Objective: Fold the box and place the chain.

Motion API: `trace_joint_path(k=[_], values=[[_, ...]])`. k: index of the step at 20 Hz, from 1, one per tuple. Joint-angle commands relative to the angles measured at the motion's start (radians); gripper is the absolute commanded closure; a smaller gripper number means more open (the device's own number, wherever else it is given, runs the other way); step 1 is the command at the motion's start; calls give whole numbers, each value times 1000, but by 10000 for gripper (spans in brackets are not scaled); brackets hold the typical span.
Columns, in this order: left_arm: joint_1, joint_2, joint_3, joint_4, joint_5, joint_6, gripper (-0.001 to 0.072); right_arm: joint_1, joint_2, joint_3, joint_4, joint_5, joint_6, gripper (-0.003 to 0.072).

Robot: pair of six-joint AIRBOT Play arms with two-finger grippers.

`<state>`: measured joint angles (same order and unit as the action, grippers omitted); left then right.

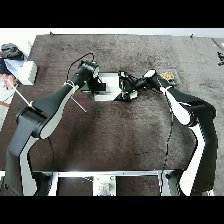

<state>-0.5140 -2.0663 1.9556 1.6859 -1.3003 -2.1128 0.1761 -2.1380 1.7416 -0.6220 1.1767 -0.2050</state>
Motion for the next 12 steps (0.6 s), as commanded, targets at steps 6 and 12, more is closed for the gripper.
trace_joint_path(k=[6,12], values=[[0,-9,1,-37,-3,65,322,-1,0,0,-3,2,0,239],[0,2,89,-122,-95,316,79,-1,0,0,-3,2,0,240]])
